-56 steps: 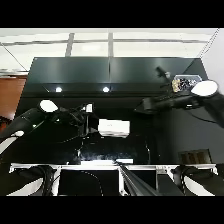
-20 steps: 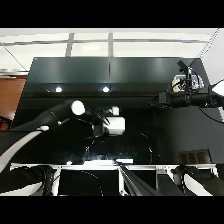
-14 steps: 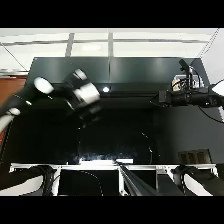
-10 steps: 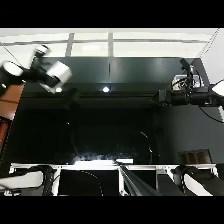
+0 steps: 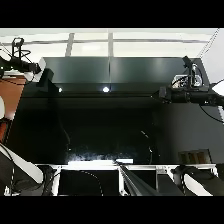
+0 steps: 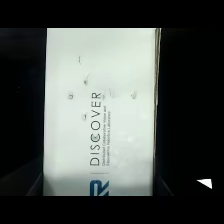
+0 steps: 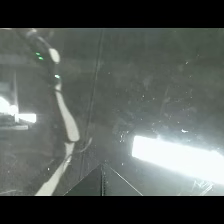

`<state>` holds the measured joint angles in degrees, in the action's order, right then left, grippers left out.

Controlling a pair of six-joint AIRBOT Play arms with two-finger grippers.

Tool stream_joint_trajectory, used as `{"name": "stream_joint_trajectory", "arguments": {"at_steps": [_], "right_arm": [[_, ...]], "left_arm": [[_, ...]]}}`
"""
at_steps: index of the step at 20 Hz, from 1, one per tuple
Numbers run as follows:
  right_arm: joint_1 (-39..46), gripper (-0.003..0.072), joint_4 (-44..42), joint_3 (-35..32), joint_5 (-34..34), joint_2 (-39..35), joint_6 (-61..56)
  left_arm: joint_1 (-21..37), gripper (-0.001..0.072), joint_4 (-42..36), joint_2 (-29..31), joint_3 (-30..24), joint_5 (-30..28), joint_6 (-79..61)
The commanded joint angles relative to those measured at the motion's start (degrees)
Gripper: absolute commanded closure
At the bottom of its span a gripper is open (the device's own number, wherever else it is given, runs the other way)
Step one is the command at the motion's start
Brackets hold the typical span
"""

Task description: Fold the box and place the chain.

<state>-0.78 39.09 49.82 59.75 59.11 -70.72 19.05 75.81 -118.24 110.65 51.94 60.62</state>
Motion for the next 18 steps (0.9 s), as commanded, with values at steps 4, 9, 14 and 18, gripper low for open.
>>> {"name": "stream_joint_trajectory", "arguments": {"at_steps": [4, 9, 14, 18], "right_arm": [[0.0, 0.0670, 0.2, 0.0, -0.1, 0.0, -0.4], [0.0, 0.0671, 7.6, 8.8, 1.9, 0.0, -0.6], [-0.1, 0.0675, 23.1, 17.7, 7.4, -3.7, -4.2], [-0.7, 0.0675, 27.7, -0.9, -13.1, -16.0, -6.1]], "left_arm": [[-0.4, -0.0004, 1.1, -4.3, 7.3, 6.3, 8.3], [0.0, 0.0006, 2.9, 8.6, 9.2, 20.0, 9.9], [-0.5, 0.0687, -4.9, 24.3, 2.0, 35.8, 13.3], [-5.6, 0.0685, -10.9, 51.8, -33.6, 15.6, 8.2]]}}
